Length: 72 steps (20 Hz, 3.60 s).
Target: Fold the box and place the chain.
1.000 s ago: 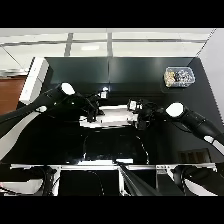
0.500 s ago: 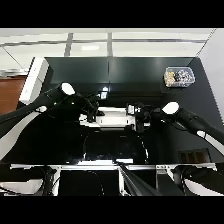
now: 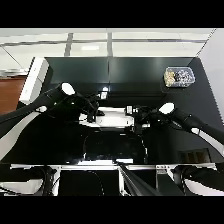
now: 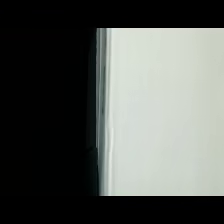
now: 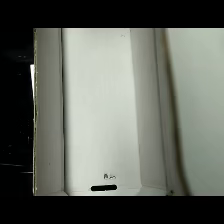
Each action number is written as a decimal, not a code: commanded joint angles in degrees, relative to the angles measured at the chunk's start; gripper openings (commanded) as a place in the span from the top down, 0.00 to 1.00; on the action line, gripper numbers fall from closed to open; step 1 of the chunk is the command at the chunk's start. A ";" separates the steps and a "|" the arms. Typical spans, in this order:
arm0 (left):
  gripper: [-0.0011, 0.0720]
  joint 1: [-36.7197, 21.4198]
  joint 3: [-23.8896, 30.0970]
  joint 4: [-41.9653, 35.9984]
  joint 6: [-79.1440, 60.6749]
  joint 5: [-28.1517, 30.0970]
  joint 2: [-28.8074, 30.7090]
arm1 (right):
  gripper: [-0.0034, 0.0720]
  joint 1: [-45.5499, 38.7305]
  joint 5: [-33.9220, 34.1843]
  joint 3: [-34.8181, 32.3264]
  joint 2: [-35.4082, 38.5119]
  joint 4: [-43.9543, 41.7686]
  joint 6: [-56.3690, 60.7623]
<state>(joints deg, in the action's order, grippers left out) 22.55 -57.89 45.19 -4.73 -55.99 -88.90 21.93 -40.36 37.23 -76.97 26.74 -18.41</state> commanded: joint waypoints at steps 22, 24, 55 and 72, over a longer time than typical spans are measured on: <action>0.94 -0.04 0.04 0.02 0.04 0.46 -0.04 | 0.07 0.57 1.42 1.44 -1.81 3.74 2.97; 0.94 -0.04 0.02 0.02 0.04 0.46 -0.04 | 0.07 0.59 1.62 1.44 -1.81 3.74 3.06; 0.95 -13.44 0.02 5.25 46.34 -28.35 17.00 | 0.62 0.57 1.95 1.42 -1.81 3.96 3.41; 0.95 -2.82 3.19 -0.17 47.60 9.14 5.86 | 0.62 0.59 1.79 1.42 -1.81 3.96 3.41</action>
<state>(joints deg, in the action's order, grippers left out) 21.87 -51.72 37.74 35.83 -41.60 -79.11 22.46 -38.54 38.65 -78.74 30.70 -15.00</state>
